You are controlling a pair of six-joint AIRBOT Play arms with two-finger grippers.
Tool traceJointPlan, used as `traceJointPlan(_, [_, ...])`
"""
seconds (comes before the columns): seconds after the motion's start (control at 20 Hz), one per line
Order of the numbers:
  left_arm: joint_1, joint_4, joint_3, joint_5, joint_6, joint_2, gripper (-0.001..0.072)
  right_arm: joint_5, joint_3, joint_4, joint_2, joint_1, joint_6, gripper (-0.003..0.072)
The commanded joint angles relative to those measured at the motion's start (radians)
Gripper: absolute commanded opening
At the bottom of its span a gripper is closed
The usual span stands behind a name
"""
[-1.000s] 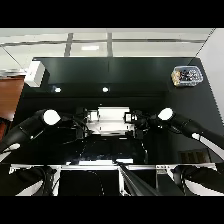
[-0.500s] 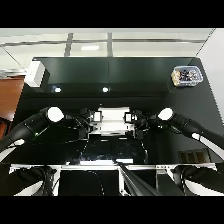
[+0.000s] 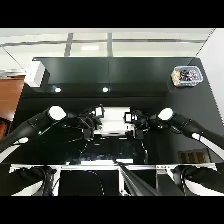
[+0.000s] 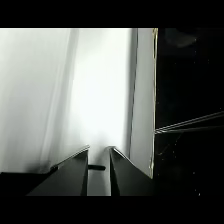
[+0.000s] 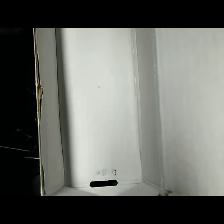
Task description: Fold the box and place the chain.
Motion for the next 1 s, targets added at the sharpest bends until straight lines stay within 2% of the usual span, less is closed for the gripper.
traceJointPlan(0.0, [-0.019, -0.048, 0.000, 0.021, 0.002, -0.032, 0.0165, 0.000, 0.000, 0.000, 0.000, 0.000, 0.000, 0.0306])
traceJointPlan(0.1, [-0.018, -0.048, 0.000, 0.022, -0.010, -0.032, 0.0150, 0.000, 0.000, 0.000, 0.000, 0.000, 0.000, 0.0306])
traceJointPlan(0.15, [-0.018, -0.048, 0.001, 0.023, -0.010, -0.032, 0.0094, 0.000, 0.000, 0.000, 0.000, 0.000, 0.000, 0.0306])
traceJointPlan(0.2, [-0.019, -0.048, 0.001, 0.023, -0.009, -0.032, 0.0090, 0.000, 0.000, 0.000, 0.000, 0.000, 0.000, 0.0306])
traceJointPlan(0.25, [-0.019, -0.048, 0.001, 0.022, -0.009, -0.032, 0.0150, 0.000, 0.000, 0.000, 0.000, 0.000, 0.000, 0.0306])
traceJointPlan(0.3, [-0.018, -0.048, 0.001, 0.023, -0.009, -0.032, 0.0351, 0.000, 0.000, 0.000, 0.000, 0.000, 0.000, 0.0306])
traceJointPlan(0.35, [-0.017, -0.044, 0.001, 0.021, -0.010, -0.032, 0.0353, 0.000, 0.000, 0.000, 0.000, 0.000, 0.000, 0.0306])
traceJointPlan(0.4, [-0.017, -0.040, 0.001, 0.018, -0.010, -0.031, 0.0188, 0.000, 0.000, 0.000, 0.000, 0.000, 0.000, 0.0306])
traceJointPlan(0.45, [-0.019, -0.041, 0.001, 0.018, -0.010, -0.030, 0.0227, 0.000, 0.000, 0.000, 0.000, 0.000, 0.000, 0.0306])
traceJointPlan(0.5, [-0.021, -0.042, 0.001, 0.017, -0.010, -0.030, 0.0444, 0.000, 0.000, 0.000, 0.000, 0.000, 0.000, 0.0306])
traceJointPlan(0.55, [-0.020, -0.038, 0.001, 0.017, -0.030, -0.030, 0.0486, 0.000, 0.000, 0.000, 0.000, 0.000, 0.000, 0.0306])
traceJointPlan(0.6, [-0.020, -0.029, 0.001, 0.017, -0.037, -0.026, 0.0327, 0.000, 0.000, 0.000, 0.000, 0.000, 0.000, 0.0306])
traceJointPlan(0.65, [-0.020, -0.014, 0.001, 0.012, -0.038, -0.016, 0.0128, 0.000, 0.000, 0.000, 0.000, 0.000, 0.000, 0.0306])
traceJointPlan(0.75, [-0.012, 0.027, 0.002, 0.007, -0.144, 0.031, 0.0110, 0.000, 0.000, 0.000, 0.000, 0.000, 0.000, 0.0305])
traceJointPlan(0.8, [0.002, 0.084, 0.003, -0.008, -0.227, 0.068, 0.0022, 0.000, 0.000, 0.000, 0.000, 0.000, 0.000, 0.0306])
traceJointPlan(0.95, [0.089, 0.320, 0.008, -0.108, -0.587, 0.207, 0.0026, 0.000, 0.000, 0.000, 0.000, 0.000, 0.000, 0.0306])
